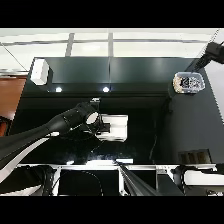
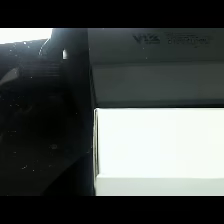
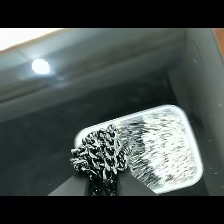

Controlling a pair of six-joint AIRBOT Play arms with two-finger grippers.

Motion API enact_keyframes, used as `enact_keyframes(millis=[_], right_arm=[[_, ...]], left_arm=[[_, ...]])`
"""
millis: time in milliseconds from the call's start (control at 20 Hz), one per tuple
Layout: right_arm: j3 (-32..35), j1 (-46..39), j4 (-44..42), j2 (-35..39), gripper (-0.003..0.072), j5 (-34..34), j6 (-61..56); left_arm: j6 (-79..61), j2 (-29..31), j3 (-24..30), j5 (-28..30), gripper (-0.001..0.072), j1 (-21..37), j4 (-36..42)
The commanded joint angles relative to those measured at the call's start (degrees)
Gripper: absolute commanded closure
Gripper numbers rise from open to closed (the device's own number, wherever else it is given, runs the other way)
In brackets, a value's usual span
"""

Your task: Fold the box and place the chain.

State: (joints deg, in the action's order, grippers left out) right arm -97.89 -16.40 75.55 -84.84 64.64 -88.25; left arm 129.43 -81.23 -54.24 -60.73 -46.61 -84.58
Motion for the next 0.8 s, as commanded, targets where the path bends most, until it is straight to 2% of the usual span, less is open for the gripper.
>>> enact_keyframes(millis=[0, 150, 450, 600, 750], right_arm=[[0.02, 0.02, -8.04, 6.84, 0.0677, 10.25, 7.19], [4.81, 0.74, -17.77, 12.46, 0.0678, 16.59, 11.63], [26.45, 8.31, -27.45, 25.44, 0.0677, 21.40, 14.64], [34.12, 13.55, -31.95, 27.69, 0.0677, 22.93, 14.75], [38.99, 21.38, -37.66, 27.76, 0.0677, 21.46, 14.78]], left_arm=[[-0.02, 0.00, -0.04, 0.00, 0.0682, 0.04, 0.00], [-0.02, 0.00, -0.04, 0.02, 0.0682, 0.04, 0.00], [-0.02, 0.00, -0.04, 0.02, 0.0682, 0.04, 0.00], [-0.02, 0.00, -0.04, 0.04, 0.0682, 0.04, -0.04], [-0.02, 0.00, -0.04, 0.02, 0.0682, 0.04, -0.02]])
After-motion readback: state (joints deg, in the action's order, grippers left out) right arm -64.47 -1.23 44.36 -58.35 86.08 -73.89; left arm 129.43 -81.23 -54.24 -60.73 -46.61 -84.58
